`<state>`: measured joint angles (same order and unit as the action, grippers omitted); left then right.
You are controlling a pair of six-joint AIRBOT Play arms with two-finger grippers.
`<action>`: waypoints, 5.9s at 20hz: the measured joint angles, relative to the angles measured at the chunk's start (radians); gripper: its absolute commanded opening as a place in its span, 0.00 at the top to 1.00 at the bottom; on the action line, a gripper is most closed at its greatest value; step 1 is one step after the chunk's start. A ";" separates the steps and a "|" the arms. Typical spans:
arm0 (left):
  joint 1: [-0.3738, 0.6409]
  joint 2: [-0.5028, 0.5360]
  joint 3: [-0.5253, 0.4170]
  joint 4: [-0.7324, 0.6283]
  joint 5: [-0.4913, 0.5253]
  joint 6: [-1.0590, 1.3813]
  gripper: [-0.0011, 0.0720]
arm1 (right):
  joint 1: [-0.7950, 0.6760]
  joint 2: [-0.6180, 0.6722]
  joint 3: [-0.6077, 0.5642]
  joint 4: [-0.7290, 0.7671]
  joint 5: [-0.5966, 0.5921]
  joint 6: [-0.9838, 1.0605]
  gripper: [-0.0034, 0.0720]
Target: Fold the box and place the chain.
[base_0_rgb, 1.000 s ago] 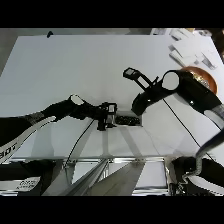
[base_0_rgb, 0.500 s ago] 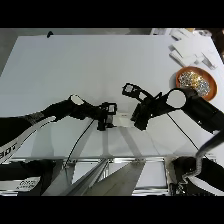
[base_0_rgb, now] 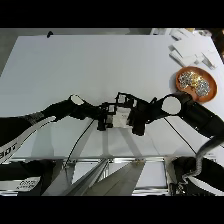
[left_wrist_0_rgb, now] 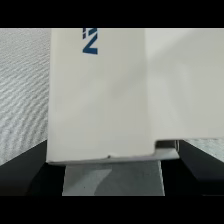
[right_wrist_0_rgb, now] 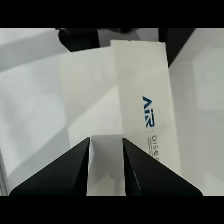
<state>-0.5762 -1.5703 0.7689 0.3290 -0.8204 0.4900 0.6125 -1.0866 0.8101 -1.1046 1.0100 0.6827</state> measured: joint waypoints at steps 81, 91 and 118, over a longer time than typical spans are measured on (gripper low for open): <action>0.000 0.000 0.000 0.000 0.000 0.000 0.56 | 0.042 0.066 -0.050 -0.072 -0.134 -0.130 0.93; 0.000 0.000 0.000 0.000 0.000 0.000 0.56 | 0.042 0.011 -0.049 -0.046 -0.136 -0.099 0.93; 0.000 0.000 0.000 -0.001 0.000 -0.003 0.56 | -0.011 0.032 -0.095 -0.039 -0.134 -0.022 0.93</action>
<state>-0.5758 -1.5703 0.7689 0.3279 -0.8200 0.4870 0.6010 -1.0546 0.7147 -1.1435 0.8761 0.6605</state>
